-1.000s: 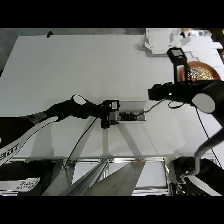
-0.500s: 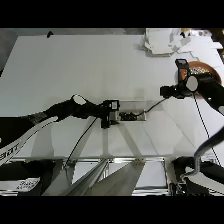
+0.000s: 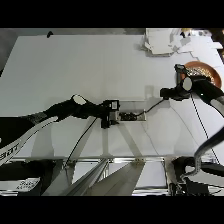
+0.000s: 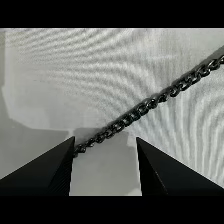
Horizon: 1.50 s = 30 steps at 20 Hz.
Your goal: Fold the box and place the chain.
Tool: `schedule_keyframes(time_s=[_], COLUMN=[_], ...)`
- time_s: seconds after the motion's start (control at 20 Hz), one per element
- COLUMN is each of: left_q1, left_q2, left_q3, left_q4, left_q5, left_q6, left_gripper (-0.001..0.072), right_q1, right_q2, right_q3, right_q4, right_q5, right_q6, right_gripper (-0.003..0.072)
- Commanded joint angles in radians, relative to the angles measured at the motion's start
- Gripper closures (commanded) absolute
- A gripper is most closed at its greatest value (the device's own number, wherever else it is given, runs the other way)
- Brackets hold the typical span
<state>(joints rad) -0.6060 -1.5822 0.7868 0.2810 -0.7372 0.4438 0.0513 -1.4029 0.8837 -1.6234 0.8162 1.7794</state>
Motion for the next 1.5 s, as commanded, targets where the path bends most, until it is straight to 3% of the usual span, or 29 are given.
schedule_keyframes(time_s=[0.0,0.05,0.25,0.5,0.7,0.95,1.2,1.45], left_q1=[0.0,0.0,0.0,0.0,0.0,0.0,0.0,0.0], left_q2=[0.0,0.0,0.0,0.0,0.0,0.0,0.0,0.0], left_q3=[0.0,0.0,0.0,0.0,0.0,0.0,0.0,0.0], left_q4=[0.0,0.0,0.0,0.0,0.0,0.0,0.0,0.0], left_q5=[0.0,0.0,0.0,0.0,0.0,0.0,0.0,0.0], left_q6=[0.0,0.0,0.0,0.0,0.0,0.0,0.0,0.0], left_gripper=[0.064,0.064,0.064,0.064,0.064,0.064,0.064,0.064], right_q1=[-0.003,-0.003,-0.003,-0.003,0.008,0.126,0.307,0.478], right_q2=[-0.033,-0.046,-0.062,0.042,0.247,0.514,0.684,0.713], right_q3=[0.0,0.0,0.0,0.0,0.0,-0.006,-0.014,-0.016], right_q4=[0.001,0.003,0.005,0.003,0.029,0.217,0.372,0.375], right_q5=[-0.013,-0.012,0.002,0.083,0.227,0.425,0.415,0.297], right_q6=[0.0,0.0,-0.017,-0.112,-0.147,-0.22,-0.203,-0.129], right_gripper=[0.0301,0.0326,0.067,0.067,0.067,0.067,0.067,0.067])
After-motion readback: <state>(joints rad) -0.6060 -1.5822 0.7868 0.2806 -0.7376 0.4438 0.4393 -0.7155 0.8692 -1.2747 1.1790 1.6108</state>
